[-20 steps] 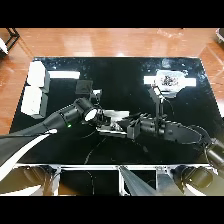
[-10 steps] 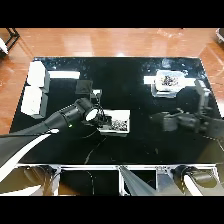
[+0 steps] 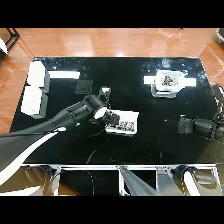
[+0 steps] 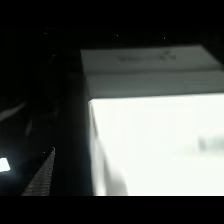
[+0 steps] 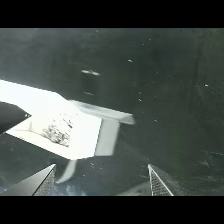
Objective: Fold the box and place the chain.
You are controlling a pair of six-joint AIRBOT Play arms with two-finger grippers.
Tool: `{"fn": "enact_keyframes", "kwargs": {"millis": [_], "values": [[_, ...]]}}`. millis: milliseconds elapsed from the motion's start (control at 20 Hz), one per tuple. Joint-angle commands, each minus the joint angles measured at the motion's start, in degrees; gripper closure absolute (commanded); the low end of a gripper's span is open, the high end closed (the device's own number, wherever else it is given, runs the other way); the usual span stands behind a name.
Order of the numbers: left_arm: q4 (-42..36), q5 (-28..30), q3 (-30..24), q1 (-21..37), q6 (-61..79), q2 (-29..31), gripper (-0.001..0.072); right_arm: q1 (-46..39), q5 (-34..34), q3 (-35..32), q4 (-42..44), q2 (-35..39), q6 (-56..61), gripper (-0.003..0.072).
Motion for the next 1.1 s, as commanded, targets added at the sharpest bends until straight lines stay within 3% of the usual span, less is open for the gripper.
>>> {"fn": "enact_keyframes", "kwargs": {"millis": [0,50,100,200,250,350,450,550,650,800,1050], "values": [[0.98,-7.63,1.84,1.70,11.34,3.28,0.0069,-0.46,2.14,0.04,6.01,0.11,0.26,0.0033],[1.90,-9.55,1.70,2.01,15.54,5.29,0.0070,-0.26,1.70,0.07,6.05,-0.02,0.24,0.0031],[5.57,-10.84,0.79,2.01,18.88,8.04,0.0070,0.11,0.24,0.07,5.44,-0.44,0.59,-0.0032],[14.56,-11.78,-3.39,3.28,19.04,13.42,0.0070,1.51,-0.94,0.31,5.25,-2.95,0.50,-0.0032],[13.86,-12.50,-5.90,5.42,19.04,15.96,0.0070,2.62,-0.83,1.11,5.27,-5.16,-0.26,-0.0032],[7.65,-12.11,-11.76,10.40,19.50,20.76,0.0070,6.03,-0.11,5.33,5.31,-12.04,-1.68,-0.0032],[-4.22,-9.55,-17.35,15.69,23.47,24.81,0.0070,11.45,2.05,12.98,4.57,-22.51,-2.29,-0.0032],[-19.28,-7.45,-21.44,20.06,32.54,26.86,0.0070,17.92,4.02,22.77,-1.38,-34.60,-2.64,-0.0031],[-28.09,-6.03,-23.78,21.99,39.54,27.15,0.0077,24.17,2.86,34.42,-11.17,-47.56,-2.43,-0.0031],[-28.28,-5.33,-24.72,21.88,39.82,27.17,0.0077,29.62,0.50,41.86,-10.03,-57.40,-8.76,-0.0031],[-24.70,-5.31,-24.70,25.14,39.82,27.15,0.0077,31.01,-6.71,41.86,-2.89,-57.90,-20.24,-0.0030]]}}
